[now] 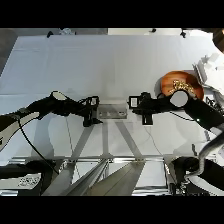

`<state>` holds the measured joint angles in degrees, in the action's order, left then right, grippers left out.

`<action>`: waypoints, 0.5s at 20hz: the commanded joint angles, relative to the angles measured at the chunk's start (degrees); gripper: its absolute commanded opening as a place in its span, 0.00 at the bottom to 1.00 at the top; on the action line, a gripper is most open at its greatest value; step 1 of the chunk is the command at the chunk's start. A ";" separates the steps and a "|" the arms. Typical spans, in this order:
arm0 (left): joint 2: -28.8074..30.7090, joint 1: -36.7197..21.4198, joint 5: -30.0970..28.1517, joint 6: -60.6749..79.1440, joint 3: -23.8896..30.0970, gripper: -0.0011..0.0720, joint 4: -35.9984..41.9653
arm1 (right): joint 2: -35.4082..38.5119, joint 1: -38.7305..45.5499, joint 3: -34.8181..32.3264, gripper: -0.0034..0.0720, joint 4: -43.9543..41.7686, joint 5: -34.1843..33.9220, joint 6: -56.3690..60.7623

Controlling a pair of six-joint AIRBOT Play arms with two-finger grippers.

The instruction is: Fold the box and place the chain.

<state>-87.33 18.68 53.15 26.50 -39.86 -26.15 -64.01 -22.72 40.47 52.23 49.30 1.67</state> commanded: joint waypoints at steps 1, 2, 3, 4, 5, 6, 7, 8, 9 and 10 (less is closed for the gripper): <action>0.02 0.00 0.02 0.04 0.00 0.31 -0.04 | 1.25 -0.07 0.07 0.06 -11.63 2.14 1.57; 0.02 0.00 0.02 0.04 0.00 0.31 -0.04 | 1.25 -0.07 0.07 0.06 -14.60 1.73 1.57; 0.02 0.00 0.02 0.04 0.00 0.31 -0.04 | 1.14 -0.07 0.07 0.06 -16.98 -0.24 1.57; 0.02 -0.02 0.02 0.02 0.00 0.31 -0.04 | 0.68 -0.07 0.04 0.06 -19.30 -2.60 1.57; 0.02 0.00 0.02 0.02 0.00 0.31 -0.04 | -0.04 -0.07 0.04 0.06 -21.16 -4.48 1.57; 0.02 0.00 0.02 0.04 0.00 0.31 -0.04 | -1.18 -0.07 0.04 0.06 -22.73 -5.95 1.57; 0.02 -0.02 0.02 0.02 0.00 0.31 -0.04 | -2.78 -0.07 0.07 0.06 -24.52 -7.30 1.55; 0.02 0.00 0.02 0.04 0.00 0.31 -0.04 | -4.44 -0.07 0.07 0.06 -26.51 -9.46 1.53; 0.02 0.00 0.02 0.04 0.00 0.31 -0.04 | -6.14 -0.07 0.07 0.06 -28.74 -13.60 1.53; 0.02 0.00 0.04 0.04 0.00 0.31 -0.04 | -7.67 -0.07 0.07 0.06 -31.61 -18.29 1.53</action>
